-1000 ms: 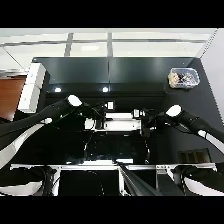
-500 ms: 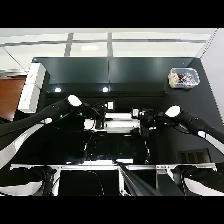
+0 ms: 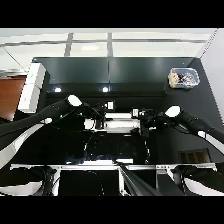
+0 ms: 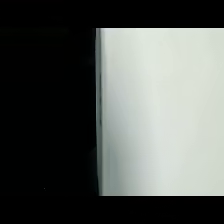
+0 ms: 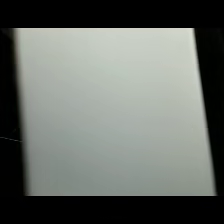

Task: Fold the box and place the chain.

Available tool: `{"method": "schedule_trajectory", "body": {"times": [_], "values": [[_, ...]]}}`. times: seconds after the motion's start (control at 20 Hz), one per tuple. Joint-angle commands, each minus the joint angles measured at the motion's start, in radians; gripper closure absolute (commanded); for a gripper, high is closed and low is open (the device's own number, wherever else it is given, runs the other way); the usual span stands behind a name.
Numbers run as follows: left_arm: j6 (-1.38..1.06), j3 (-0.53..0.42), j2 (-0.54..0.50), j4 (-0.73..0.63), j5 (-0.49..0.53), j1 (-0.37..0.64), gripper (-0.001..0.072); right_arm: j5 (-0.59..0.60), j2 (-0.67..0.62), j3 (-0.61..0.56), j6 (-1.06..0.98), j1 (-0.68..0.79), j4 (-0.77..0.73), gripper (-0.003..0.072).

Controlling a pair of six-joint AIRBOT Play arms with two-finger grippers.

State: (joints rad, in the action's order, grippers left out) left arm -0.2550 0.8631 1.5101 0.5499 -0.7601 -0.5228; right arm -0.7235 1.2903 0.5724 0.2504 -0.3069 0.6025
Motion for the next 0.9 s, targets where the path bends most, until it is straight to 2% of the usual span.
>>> {"method": "schedule_trajectory", "body": {"times": [0.0, 0.05, 0.3, 0.35, 0.55, 0.75, 0.8, 0.85], "values": [[0.001, 0.001, 0.001, -0.001, 0.0, 0.0, 0.0682, 0.002, 0.001, 0.0, 0.0, -0.001, 0.0, 0.0454], [0.0, 0.001, 0.001, -0.001, 0.001, 0.0, 0.0666, 0.002, 0.001, 0.0, 0.0, -0.001, 0.0, 0.0508], [0.123, 0.001, -0.047, 0.01, 0.027, 0.015, 0.0146, 0.002, 0.001, 0.0, 0.0, -0.001, 0.0, 0.0509], [0.163, 0.001, -0.076, 0.038, 0.028, 0.026, 0.0085, 0.002, 0.001, 0.0, 0.0, -0.001, 0.0, 0.0509], [0.422, 0.001, -0.216, 0.211, -0.003, 0.097, 0.0066, 0.002, 0.001, 0.0, 0.0, -0.001, -0.001, 0.0509], [0.716, 0.001, -0.338, 0.335, -0.162, 0.192, 0.0082, 0.002, 0.001, 0.0, 0.0, -0.001, -0.001, 0.0508], [0.776, 0.001, -0.354, 0.336, -0.222, 0.217, 0.0112, 0.002, 0.001, 0.0, 0.0, -0.001, -0.001, 0.0508], [0.835, 0.001, -0.363, 0.335, -0.288, 0.243, 0.0261, 0.002, 0.001, 0.0, 0.0, -0.001, -0.001, 0.0508]]}}
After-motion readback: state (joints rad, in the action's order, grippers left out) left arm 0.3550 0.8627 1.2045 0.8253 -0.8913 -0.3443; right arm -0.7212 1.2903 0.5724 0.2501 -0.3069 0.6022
